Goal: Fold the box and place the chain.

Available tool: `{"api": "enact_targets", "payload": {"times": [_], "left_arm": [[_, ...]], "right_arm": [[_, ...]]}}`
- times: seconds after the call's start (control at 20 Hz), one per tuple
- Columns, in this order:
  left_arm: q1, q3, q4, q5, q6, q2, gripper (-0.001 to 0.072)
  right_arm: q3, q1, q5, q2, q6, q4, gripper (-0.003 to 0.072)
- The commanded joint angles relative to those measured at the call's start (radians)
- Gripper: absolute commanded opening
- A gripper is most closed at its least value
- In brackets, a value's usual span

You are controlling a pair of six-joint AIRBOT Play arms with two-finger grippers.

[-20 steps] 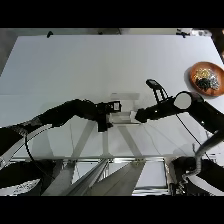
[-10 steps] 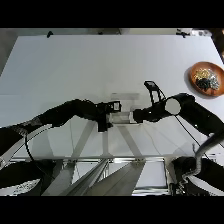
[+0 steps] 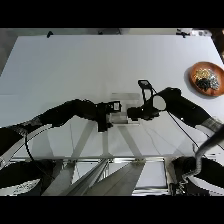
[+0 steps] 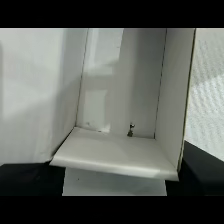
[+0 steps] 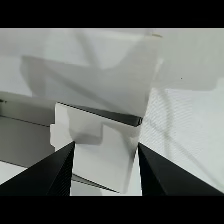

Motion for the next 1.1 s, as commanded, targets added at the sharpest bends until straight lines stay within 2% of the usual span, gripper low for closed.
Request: {"api": "enact_targets", "payload": {"times": [0.0, 0.3, 0.6, 1.05], "left_arm": [[0.001, 0.001, 0.0, 0.0, 0.0, 0.0, 0.0274], [0.001, 0.0, 0.0, 0.0, 0.0, 0.0, 0.0274], [0.001, 0.001, 0.0, 0.0, 0.0, 0.0, 0.0274], [0.001, 0.001, 0.0, 0.0, 0.0, 0.0, 0.0274]], "right_arm": [[0.057, 0.023, 0.04, -0.045, 0.071, -0.045, 0.0438], [0.06, 0.042, 0.071, -0.061, 0.123, -0.068, 0.0437], [0.06, 0.065, 0.068, -0.148, 0.196, -0.054, 0.044], [0.06, 0.064, 0.063, -0.148, 0.188, -0.127, 0.0407]]}}
